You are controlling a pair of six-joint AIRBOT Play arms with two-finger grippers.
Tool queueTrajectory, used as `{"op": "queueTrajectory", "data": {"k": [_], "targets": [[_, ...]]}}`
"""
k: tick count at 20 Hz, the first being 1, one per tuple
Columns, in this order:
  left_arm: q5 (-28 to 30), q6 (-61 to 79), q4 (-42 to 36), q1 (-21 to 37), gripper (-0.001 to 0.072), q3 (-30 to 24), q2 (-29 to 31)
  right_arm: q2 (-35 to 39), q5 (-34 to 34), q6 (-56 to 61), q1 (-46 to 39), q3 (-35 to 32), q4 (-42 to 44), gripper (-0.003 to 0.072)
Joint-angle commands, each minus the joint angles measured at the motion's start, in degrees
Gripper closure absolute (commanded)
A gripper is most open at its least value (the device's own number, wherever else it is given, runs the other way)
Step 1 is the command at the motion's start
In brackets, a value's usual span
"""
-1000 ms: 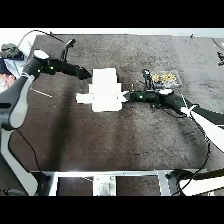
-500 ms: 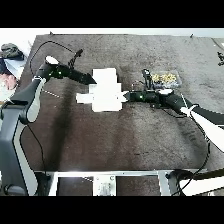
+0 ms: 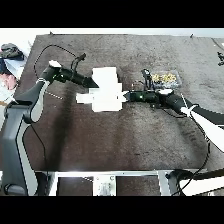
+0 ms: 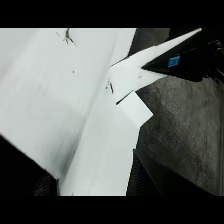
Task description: Fold the box and place the chain.
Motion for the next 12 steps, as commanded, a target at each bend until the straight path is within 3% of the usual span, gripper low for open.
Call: {"op": "queueTrajectory", "data": {"k": [1,2,4,6,7,8,9,10,11,12], "targets": [[-0.44,1.11,-0.33,-0.63,0.0225,0.07,-0.15,-0.02,0.02,-0.17,0.02,0.07,-0.02,0.0679],[-0.52,1.09,-0.13,-0.57,0.0316,0.07,-0.15,-0.02,0.02,-0.17,0.02,0.07,-0.04,0.0680],[-0.94,1.11,1.42,-0.57,0.0363,0.07,-0.15,-0.02,0.02,-0.17,0.02,0.07,-0.02,0.0679],[-1.01,1.14,3.63,-0.57,0.0366,0.07,-0.15,-0.02,0.02,-0.17,0.02,0.07,-0.02,0.0679],[-0.90,1.49,4.04,-0.57,0.0521,0.07,-0.15,-0.02,0.02,-0.17,0.02,0.07,-0.13,0.0680],[-0.94,2.64,4.02,-0.57,0.0547,0.07,-0.15,-0.02,0.00,-0.17,0.02,0.07,-0.24,0.0680],[-0.87,3.69,4.00,-0.57,0.0652,0.07,-0.15,-0.02,0.00,-0.17,0.02,0.07,-0.24,0.0679],[-0.87,5.90,3.98,-0.59,0.0698,0.07,-0.15,-0.02,-0.02,-0.17,0.02,0.07,-0.22,0.0678],[-0.70,6.91,3.98,-0.59,0.0698,0.07,-0.15,-0.02,-0.20,-0.17,0.02,0.07,-0.22,0.0678],[-0.15,7.41,3.98,-0.59,0.0699,0.07,-0.15,0.00,-0.15,-0.17,-0.09,0.07,-0.20,0.0616]]}}
